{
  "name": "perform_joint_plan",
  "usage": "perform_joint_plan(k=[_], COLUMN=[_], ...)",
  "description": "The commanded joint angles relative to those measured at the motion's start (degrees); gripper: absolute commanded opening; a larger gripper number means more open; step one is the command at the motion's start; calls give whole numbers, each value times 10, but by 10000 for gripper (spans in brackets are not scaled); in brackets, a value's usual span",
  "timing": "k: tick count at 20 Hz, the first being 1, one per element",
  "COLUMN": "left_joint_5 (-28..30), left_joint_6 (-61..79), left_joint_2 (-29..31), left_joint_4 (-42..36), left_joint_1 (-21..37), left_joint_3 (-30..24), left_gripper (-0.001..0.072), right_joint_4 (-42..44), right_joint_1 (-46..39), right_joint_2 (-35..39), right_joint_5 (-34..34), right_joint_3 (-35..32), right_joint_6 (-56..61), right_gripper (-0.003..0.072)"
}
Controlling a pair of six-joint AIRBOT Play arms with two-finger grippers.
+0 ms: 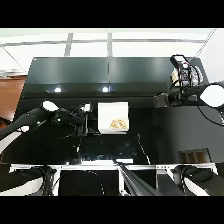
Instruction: Fold the box and place the chain.
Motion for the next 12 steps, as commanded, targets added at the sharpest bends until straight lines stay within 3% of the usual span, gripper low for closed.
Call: perform_joint_plan(k=[1, 12], left_joint_5=[6, 20], left_joint_6=[-3, -24], left_joint_2=[-2, -31], left_joint_4=[2, 0], left_joint_1=[-5, -33], left_joint_3=[1, 38], left_gripper=[711, 711], right_joint_4=[0, 0], right_joint_1=[1, 1], right_joint_2=[0, 0], right_joint_5=[0, 0], right_joint_3=[0, 0], right_joint_6=[0, 0], right_gripper=[258, 258])
